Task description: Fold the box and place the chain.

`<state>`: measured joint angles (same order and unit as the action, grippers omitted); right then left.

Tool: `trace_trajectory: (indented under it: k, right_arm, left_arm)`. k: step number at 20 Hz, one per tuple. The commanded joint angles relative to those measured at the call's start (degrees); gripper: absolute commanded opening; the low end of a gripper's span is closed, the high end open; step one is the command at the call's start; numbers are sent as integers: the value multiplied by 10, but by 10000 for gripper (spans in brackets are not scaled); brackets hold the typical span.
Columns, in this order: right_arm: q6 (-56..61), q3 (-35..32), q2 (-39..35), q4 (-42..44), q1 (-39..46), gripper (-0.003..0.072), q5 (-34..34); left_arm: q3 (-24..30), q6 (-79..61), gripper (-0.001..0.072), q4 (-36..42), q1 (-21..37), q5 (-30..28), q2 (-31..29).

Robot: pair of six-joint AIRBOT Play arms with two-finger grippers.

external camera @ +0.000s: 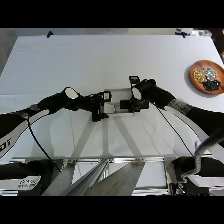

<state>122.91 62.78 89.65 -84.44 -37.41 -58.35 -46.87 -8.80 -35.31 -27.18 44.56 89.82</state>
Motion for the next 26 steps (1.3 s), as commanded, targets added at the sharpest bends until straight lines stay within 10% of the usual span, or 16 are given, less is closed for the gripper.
trace_trajectory:
  k: [1, 3, 5, 11, 13, 17, 20, 26]
  right_arm:
    - [16, 1, 3, 5, 0, 12, -12]
    - [16, 1, 10, 4, 0, 15, -26]
    - [15, 1, 10, 5, -4, 303, -24]
    - [16, 1, 10, 2, -5, 175, -21]
    - [16, 1, 11, 0, -5, 20, -21]
    - [15, 1, 11, 0, -5, 13, -21]
    - [-4, 1, -2, -6, -5, 274, -21]
    - [-7, 1, -63, -65, -4, 386, -61]
  left_arm:
    - [0, 0, 508, 1, 0, -1, 0]
    - [0, 0, 508, 1, 0, -2, 0]
    - [0, 0, 508, 1, 0, -2, 0]
    - [0, 0, 508, 1, 0, -1, 0]
    - [0, 0, 508, 1, 0, -1, 0]
    - [0, 0, 508, 1, 0, -1, 0]
    - [0, 0, 508, 1, 0, -1, 0]
    - [0, 0, 508, 1, 0, -2, 0]
